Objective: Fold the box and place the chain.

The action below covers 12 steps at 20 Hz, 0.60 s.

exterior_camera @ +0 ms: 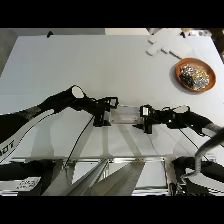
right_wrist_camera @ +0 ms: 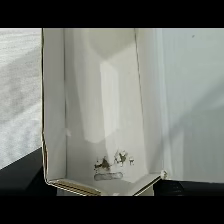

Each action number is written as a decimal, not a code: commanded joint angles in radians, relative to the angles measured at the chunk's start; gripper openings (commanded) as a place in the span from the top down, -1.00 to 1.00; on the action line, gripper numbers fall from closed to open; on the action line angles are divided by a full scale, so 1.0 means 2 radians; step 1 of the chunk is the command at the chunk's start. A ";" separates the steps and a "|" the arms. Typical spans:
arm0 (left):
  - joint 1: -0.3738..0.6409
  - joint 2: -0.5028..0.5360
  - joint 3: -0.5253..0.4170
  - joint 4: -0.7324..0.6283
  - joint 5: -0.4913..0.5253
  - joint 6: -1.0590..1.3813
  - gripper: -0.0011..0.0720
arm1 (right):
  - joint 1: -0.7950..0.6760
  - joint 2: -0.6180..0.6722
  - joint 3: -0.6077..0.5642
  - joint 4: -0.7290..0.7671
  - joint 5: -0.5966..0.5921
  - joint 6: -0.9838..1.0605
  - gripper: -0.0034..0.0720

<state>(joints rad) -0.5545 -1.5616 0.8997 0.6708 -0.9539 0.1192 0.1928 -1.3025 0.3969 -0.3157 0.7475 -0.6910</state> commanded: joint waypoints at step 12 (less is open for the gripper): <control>-0.004 -0.013 0.000 -0.003 0.001 -0.007 0.22 | 0.000 0.000 0.000 0.001 -0.002 0.001 0.12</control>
<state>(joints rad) -0.5617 -1.5875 0.8997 0.6601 -0.9390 0.1047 0.1928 -1.3025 0.3969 -0.3145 0.7452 -0.6895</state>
